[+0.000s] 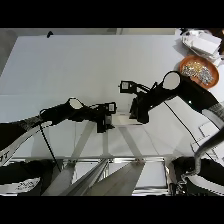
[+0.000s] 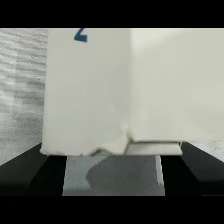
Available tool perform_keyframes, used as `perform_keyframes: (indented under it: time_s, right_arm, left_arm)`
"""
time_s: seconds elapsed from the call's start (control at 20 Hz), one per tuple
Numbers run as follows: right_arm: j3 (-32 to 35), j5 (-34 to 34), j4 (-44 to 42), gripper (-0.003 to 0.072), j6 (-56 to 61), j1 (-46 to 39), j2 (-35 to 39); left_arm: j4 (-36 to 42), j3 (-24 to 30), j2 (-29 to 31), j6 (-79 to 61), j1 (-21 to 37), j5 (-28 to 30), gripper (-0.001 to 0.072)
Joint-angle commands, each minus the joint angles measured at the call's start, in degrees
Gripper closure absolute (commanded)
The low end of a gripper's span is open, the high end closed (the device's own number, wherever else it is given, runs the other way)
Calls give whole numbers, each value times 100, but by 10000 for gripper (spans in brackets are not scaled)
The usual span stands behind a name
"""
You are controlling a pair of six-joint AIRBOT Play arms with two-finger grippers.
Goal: Fold the box and place the chain.
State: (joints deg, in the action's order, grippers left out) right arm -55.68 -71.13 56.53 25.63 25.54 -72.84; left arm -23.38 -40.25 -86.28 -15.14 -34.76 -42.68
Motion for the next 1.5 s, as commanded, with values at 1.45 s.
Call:
perform_keyframes:
  time_s: [1.45]
  right_arm:
    - [560, 1550, 426, 510, 7, 380, 243]
  left_arm:
    - [0, 0, 4, 0, 2, 0, 386]
